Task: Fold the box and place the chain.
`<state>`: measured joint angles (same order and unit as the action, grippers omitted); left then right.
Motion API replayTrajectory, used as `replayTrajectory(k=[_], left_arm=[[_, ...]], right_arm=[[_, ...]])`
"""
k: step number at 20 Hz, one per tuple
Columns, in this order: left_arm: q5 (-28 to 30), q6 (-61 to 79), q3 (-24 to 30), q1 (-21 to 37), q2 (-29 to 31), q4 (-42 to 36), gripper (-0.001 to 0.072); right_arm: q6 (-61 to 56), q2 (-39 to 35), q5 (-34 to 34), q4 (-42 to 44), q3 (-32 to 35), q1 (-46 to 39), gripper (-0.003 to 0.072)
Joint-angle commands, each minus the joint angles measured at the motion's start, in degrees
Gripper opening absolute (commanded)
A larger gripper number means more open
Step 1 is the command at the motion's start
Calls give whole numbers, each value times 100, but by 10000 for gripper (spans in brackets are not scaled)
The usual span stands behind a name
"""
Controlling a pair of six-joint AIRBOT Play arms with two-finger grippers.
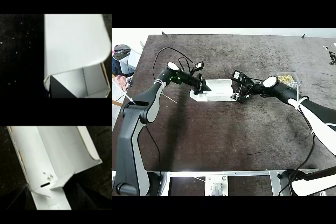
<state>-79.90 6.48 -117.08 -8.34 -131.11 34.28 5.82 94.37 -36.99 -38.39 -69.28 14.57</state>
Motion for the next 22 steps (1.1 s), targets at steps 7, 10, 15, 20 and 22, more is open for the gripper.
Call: replayTrajectory(k=[7,10,15,20,22], left_arm=[[-2,0,0,4,-2,-2,11],[-2,0,2,4,-4,0,11],[-2,0,0,4,-4,0,11],[-2,0,0,4,-4,0,11],[-2,0,2,4,-4,0,11]], right_arm=[[254,1023,-1445,4,-1338,-356,720],[254,1296,-1805,4,-1661,-356,720],[251,1808,-2455,44,-2282,-356,720],[361,1987,-2538,111,-2369,-356,719],[361,2017,-2540,111,-2369,-356,718]])
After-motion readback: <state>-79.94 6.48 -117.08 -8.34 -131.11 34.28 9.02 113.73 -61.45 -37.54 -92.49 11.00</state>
